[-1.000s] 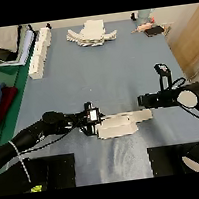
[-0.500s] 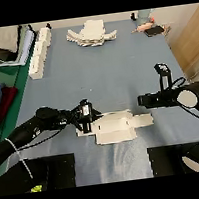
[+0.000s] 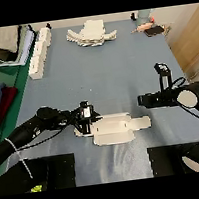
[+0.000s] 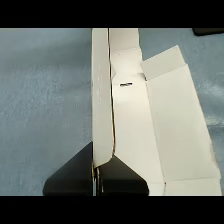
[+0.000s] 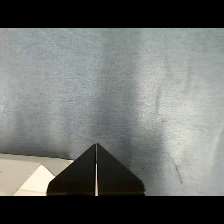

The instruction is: Fold the box.

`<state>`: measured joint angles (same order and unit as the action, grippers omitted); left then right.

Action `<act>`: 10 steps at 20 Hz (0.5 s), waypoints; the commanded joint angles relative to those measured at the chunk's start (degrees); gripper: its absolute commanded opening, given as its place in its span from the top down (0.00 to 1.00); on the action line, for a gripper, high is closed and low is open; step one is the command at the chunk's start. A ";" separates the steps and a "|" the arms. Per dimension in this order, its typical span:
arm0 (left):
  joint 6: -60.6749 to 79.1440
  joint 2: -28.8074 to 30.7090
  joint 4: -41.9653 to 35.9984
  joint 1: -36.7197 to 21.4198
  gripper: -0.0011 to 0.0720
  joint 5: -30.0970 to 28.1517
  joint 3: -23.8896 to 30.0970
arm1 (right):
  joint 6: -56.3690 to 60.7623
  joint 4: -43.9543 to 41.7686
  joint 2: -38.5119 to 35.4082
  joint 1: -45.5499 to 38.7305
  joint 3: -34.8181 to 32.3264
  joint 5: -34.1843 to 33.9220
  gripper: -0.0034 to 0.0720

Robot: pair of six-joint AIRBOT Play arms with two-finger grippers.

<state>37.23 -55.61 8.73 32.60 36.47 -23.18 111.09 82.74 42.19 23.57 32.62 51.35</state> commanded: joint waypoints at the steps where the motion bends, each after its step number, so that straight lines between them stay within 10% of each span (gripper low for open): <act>1: 0.92 0.04 0.04 0.63 0.97 -4.68 -0.52 | -0.15 0.00 0.00 0.02 0.04 -0.07 0.95; 10: 2.36 4.11 -0.04 0.66 0.97 -2.32 -0.76 | -0.15 -0.04 0.00 0.02 0.02 -1.92 0.95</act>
<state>39.24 -52.05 8.84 33.30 33.15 -24.38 110.96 82.72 42.19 23.59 32.62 49.93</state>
